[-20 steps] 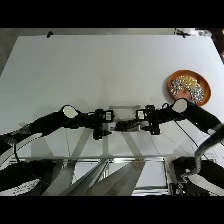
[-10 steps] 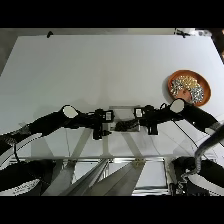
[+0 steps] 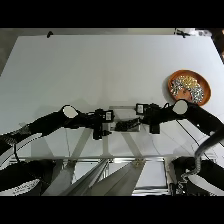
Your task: Fold the box and place the chain.
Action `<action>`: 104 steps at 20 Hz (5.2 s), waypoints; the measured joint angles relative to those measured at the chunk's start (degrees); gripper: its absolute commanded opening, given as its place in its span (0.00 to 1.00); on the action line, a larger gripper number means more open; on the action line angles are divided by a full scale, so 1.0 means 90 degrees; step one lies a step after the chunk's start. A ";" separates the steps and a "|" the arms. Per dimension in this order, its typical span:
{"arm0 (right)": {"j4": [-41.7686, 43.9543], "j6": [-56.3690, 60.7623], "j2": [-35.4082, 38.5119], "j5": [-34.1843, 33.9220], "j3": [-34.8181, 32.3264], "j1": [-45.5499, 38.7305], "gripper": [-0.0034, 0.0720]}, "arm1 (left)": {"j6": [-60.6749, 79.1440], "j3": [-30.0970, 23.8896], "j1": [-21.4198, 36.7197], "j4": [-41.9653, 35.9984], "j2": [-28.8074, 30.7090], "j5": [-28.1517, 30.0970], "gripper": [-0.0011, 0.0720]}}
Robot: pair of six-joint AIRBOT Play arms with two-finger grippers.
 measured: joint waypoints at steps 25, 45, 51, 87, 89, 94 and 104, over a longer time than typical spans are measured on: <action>0.3206 0.2633 0.1651 -0.1367 0.0000 0.1744 0.07 | -0.0002 0.0000 0.0000 0.0000 0.0000 0.0000 0.11; 0.2222 0.3524 0.1071 0.0189 0.1205 0.0763 0.07 | 0.0000 0.0000 0.0000 0.0002 0.0000 0.0000 0.11; 0.1314 0.3247 0.0002 0.0709 0.2618 0.0287 0.27 | -0.0002 0.0000 0.0000 0.0002 0.0000 0.0000 0.11; -0.1406 0.3232 -0.0466 0.1685 0.2329 0.2164 0.51 | 0.0010 0.0000 0.0000 0.0005 0.0000 -0.0015 0.11; -0.1290 0.3276 -0.0323 0.1676 0.2329 0.2336 0.52 | 0.0007 0.0000 0.0000 0.0005 0.0000 -0.0007 0.11; -0.1054 0.3313 -0.0204 0.1421 0.2314 0.2856 0.60 | -0.0005 0.0000 0.0000 0.0002 0.0000 0.0000 0.11; -0.1511 0.3774 -0.0197 0.1059 0.2030 0.2992 0.59 | -0.0005 0.0000 0.0000 0.0002 0.0000 0.0002 0.11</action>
